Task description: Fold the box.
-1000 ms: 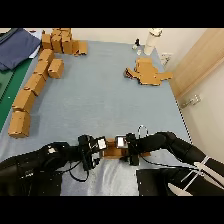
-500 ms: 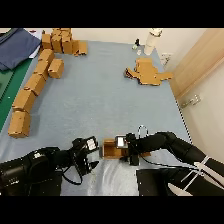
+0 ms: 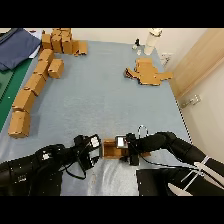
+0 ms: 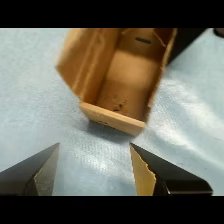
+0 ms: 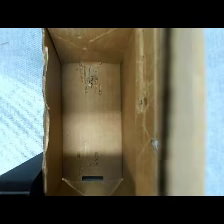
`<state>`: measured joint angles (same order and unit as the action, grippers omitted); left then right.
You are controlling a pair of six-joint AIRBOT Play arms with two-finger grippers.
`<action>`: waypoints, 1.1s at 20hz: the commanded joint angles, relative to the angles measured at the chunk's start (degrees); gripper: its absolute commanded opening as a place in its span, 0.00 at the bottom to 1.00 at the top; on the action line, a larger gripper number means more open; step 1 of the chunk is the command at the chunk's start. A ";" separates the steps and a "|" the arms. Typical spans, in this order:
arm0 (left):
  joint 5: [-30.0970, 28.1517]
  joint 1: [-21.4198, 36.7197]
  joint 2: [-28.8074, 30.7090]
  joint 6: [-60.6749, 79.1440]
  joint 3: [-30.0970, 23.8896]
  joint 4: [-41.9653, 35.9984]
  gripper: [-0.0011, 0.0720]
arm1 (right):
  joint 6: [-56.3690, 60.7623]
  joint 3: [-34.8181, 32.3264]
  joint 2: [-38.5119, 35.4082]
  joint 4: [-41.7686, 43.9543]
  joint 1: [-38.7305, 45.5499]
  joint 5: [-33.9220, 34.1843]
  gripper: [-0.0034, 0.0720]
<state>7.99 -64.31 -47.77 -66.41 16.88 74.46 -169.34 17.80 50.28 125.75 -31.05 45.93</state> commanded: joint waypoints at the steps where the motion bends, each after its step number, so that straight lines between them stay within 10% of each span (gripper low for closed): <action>1: -1.27 0.52 -2.27 -9.60 1.81 8.24 0.89 | 0.00 0.02 0.02 0.00 0.00 0.00 0.81; 7: 5.55 0.50 -2.60 -10.12 2.97 5.86 0.86 | 0.00 0.02 0.02 0.00 0.00 0.00 0.81; 9: 7.72 0.90 -2.60 -10.10 3.02 5.01 0.50 | 0.00 0.04 0.02 0.00 0.00 -0.02 0.81; 18: 25.03 3.19 -0.81 -5.31 5.25 2.29 0.52 | 0.00 0.02 0.02 0.00 0.00 0.00 0.81; 22: 26.97 5.81 0.35 24.48 6.49 -20.55 0.48 | 0.00 0.02 0.02 0.00 0.00 -0.02 0.81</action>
<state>30.72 -60.31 -48.07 -60.29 22.50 69.76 -169.34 17.80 50.28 125.75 -31.05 45.93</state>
